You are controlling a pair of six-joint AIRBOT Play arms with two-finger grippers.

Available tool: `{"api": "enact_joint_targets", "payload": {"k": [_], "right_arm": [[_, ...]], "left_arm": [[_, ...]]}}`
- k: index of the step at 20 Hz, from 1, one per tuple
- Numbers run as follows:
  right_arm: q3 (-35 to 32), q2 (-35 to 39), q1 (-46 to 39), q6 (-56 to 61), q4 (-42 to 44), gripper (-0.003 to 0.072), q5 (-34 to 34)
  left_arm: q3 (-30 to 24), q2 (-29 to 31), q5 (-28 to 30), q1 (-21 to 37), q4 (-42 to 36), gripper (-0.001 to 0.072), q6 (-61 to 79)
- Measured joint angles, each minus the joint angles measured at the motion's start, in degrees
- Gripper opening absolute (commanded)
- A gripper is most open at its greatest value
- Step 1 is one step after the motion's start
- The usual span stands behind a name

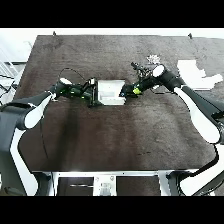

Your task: Fold the box and place the chain.

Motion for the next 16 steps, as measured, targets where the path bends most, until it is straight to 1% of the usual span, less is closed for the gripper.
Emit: {"api": "enact_joint_targets", "payload": {"k": [4,8,16], "right_arm": [[1.55,-1.4,1.51,3.67,-4.96,0.0521,0.13],[4.46,-2.8,3.28,6.88,-8.96,0.052,0.63],[11.85,-3.89,6.08,16.61,-21.18,0.0516,5.53]], "left_arm": [[0.0,0.0,0.02,0.0,0.0,0.0336,0.02],[0.0,0.0,0.0,0.0,0.0,0.0336,0.0],[0.0,0.0,-0.22,0.0,-0.02,0.0336,0.0]]}}
